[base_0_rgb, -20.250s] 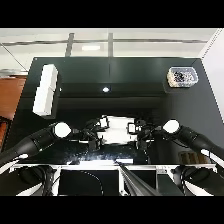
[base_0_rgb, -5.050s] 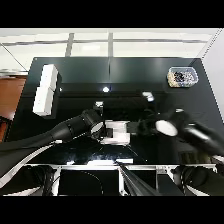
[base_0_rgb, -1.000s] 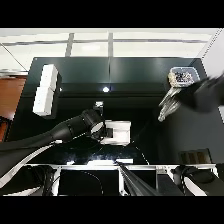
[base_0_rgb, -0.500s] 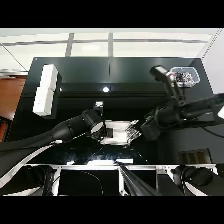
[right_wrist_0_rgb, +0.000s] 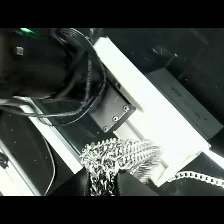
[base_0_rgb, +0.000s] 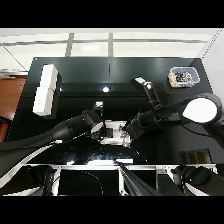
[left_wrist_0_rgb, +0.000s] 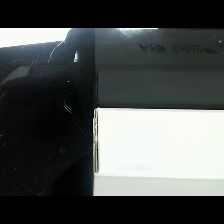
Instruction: Fold the box and place the chain.
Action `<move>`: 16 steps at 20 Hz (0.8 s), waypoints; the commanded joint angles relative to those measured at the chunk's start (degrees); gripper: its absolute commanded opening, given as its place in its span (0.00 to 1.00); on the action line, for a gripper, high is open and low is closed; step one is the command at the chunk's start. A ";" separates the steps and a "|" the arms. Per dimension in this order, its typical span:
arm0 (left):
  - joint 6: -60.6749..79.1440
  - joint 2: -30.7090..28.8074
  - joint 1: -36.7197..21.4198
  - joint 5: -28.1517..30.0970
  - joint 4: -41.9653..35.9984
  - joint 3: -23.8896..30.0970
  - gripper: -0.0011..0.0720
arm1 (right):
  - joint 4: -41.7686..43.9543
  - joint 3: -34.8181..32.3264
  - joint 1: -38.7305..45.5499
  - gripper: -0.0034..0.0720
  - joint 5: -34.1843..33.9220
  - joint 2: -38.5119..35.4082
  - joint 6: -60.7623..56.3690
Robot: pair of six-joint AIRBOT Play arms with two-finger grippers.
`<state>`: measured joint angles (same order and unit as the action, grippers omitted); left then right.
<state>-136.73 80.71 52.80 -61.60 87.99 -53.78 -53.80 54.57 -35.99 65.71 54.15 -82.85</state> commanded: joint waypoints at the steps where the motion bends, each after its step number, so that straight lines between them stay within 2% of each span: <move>1: 0.00 0.04 -0.04 0.02 0.00 -0.02 0.06 | -0.44 -1.64 -0.66 0.10 -2.86 2.86 0.83; 2: 0.00 0.04 -0.04 0.00 0.00 -0.02 0.06 | -0.44 -2.34 -0.66 0.12 -3.39 2.91 0.79; 3: 0.00 0.04 -0.04 0.00 0.02 -0.02 0.06 | -0.48 -2.58 -0.61 0.50 -2.45 2.91 0.76; 4: 0.00 0.04 -0.04 -0.04 0.00 -0.02 0.06 | -1.05 -2.56 0.04 0.76 -0.59 2.67 0.76; 7: 0.00 0.04 -0.04 -0.04 0.00 -0.02 0.06 | -5.84 -2.58 6.16 0.76 7.21 -1.55 0.79; 9: 0.00 0.04 -0.04 0.00 -0.02 -0.02 0.06 | -12.98 -2.78 13.27 0.76 10.47 -7.43 0.83; 11: 0.00 0.04 -0.04 0.02 -0.02 -0.02 0.06 | -20.13 -5.66 20.35 0.76 6.36 -14.16 1.49; 14: 0.00 0.04 -0.04 0.02 -0.02 -0.02 0.06 | -21.44 -16.92 27.10 0.77 -4.81 -20.98 11.74; 15: 0.00 0.04 -0.04 0.02 0.00 -0.02 0.06 | -21.44 -21.00 27.69 1.00 -7.87 -20.87 14.62; 16: 0.00 0.04 -0.04 0.07 -0.02 -0.02 0.06 | -21.35 -24.72 27.67 0.99 -10.97 -20.41 18.21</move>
<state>-136.75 80.71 52.80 -61.60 87.99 -53.78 -72.44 38.68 -12.12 63.57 36.58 -73.80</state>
